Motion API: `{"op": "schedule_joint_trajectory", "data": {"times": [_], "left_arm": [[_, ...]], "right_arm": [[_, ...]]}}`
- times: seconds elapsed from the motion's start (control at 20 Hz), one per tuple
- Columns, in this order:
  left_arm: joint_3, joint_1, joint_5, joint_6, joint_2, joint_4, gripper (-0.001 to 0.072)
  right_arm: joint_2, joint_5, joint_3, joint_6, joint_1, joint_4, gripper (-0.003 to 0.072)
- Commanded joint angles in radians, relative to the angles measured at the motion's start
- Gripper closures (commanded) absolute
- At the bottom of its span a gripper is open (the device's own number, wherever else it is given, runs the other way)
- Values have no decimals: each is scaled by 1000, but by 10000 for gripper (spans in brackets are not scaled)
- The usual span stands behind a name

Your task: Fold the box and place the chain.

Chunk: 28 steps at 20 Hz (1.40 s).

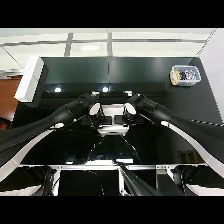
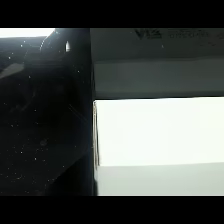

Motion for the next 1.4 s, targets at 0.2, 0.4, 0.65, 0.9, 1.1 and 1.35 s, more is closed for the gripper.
{"op": "schedule_joint_trajectory", "data": {"times": [0.2,0.4,0.65,0.9,1.1,1.35], "left_arm": [[0,1,0,1,0,1,683],[0,1,-3,0,0,0,683],[0,1,-2,1,0,1,683],[0,1,-2,1,0,4,683],[0,1,0,1,0,3,683],[0,1,7,1,0,4,683]], "right_arm": [[124,18,1,-72,1,-16,352],[370,85,1,-116,-26,-224,352],[507,73,-8,-117,-313,-631,164],[308,-272,-19,-202,-745,-425,-24],[-24,-180,282,-200,-924,-220,-23],[-444,85,831,-152,-965,-167,-23]]}}
